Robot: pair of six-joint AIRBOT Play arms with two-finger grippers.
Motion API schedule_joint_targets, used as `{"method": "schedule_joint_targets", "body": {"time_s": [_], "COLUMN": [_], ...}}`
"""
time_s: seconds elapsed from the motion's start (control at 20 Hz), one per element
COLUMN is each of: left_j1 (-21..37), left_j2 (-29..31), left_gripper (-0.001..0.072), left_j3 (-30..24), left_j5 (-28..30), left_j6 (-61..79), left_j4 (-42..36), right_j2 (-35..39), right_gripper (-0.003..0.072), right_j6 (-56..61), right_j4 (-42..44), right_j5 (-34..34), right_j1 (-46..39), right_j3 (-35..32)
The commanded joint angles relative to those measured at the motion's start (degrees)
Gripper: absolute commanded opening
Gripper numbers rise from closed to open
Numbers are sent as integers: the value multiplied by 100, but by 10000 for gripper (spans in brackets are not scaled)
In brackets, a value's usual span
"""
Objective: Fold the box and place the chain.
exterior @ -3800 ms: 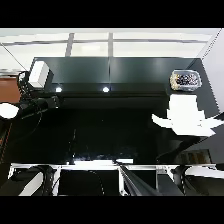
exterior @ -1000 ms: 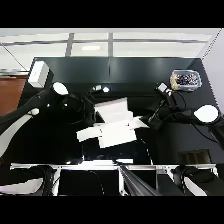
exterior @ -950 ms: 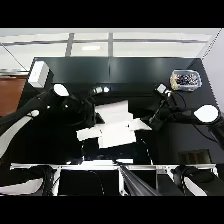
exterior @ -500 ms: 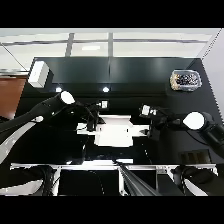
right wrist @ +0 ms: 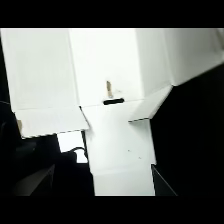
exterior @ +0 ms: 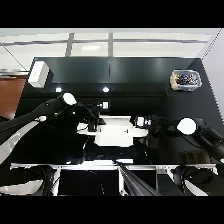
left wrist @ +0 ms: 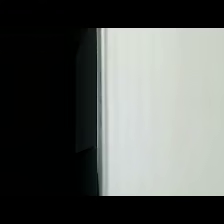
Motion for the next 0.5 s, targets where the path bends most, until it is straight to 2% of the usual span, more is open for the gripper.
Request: {"method": "schedule_joint_targets", "body": {"time_s": [0.0, 0.2, 0.45], "left_j1": [-2, -2, -2], "left_j2": [-9, -9, -13], "left_gripper": [25, 26, 26], "left_j3": [-2, -2, -2], "left_j5": [22, 2, 0], "left_j6": [-87, -87, -87], "left_j4": [15, 17, 17], "right_j2": [-118, -317, -354], "right_gripper": [718, 718, 718], "right_j6": [-72, -111, -107], "right_j4": [170, 212, 612], "right_j5": [-31, -138, -1412], "right_j1": [153, 514, 1161], "right_j3": [-81, -269, -487]}}
